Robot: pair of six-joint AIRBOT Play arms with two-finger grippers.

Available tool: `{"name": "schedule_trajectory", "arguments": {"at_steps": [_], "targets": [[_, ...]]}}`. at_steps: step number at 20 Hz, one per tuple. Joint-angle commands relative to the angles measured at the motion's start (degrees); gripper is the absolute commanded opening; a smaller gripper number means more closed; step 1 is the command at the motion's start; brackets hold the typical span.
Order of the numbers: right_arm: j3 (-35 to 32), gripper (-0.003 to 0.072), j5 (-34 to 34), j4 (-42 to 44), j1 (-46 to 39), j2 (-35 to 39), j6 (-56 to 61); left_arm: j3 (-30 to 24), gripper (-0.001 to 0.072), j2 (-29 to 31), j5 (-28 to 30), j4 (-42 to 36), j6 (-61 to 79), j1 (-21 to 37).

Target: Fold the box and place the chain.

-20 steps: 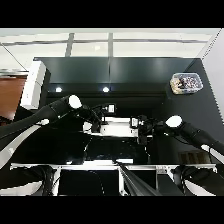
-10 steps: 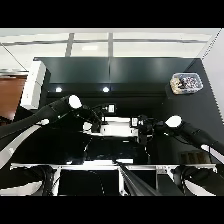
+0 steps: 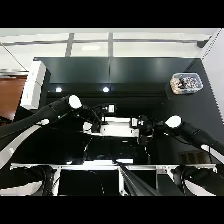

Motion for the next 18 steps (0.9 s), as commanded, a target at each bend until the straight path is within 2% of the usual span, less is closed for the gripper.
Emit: {"name": "schedule_trajectory", "arguments": {"at_steps": [1, 3, 4, 5, 10, 12, 13, 16, 18], "targets": [[0.1, 0.0663, 0.0, -0.1, 0.0, 0.0, 0.0, 0.1, 0.0027, 0.0, 0.0, 0.0, 0.0, 0.0], [0.1, 0.0661, 0.0, -0.1, 0.0, 0.0, 0.0, 0.1, 0.0027, 0.0, 0.0, 0.0, 0.0, 0.0], [0.1, 0.0487, 0.1, -0.1, 0.0, 0.0, 0.0, 0.1, 0.0027, 0.0, 0.0, 0.0, 0.0, 0.0], [0.1, 0.0434, 0.1, -0.1, 0.0, 0.0, 0.0, 0.1, 0.0027, 0.0, 0.0, 0.0, 0.0, 0.0], [0.1, 0.0434, 0.1, -0.1, 0.0, 0.0, 0.0, 0.1, 0.0036, 0.5, -0.1, 0.1, 0.0, 0.1], [0.1, 0.0433, 0.1, -0.1, 0.0, 0.0, 0.0, 0.1, 0.0261, 2.5, -0.1, 0.3, -0.1, 0.5], [0.1, 0.0434, 0.1, -0.2, 0.0, 0.0, 0.0, 0.1, 0.0317, 3.9, -0.3, 0.3, -0.3, 1.1], [0.1, 0.0434, 0.5, -0.3, 0.0, 0.0, 0.0, 0.1, 0.0316, 8.6, -1.9, 2.1, -5.9, 3.8], [0.1, 0.0434, 1.6, -1.1, 0.0, 0.0, -0.6, 0.1, 0.0316, 11.9, -6.3, 5.3, -8.7, 6.2]]}}
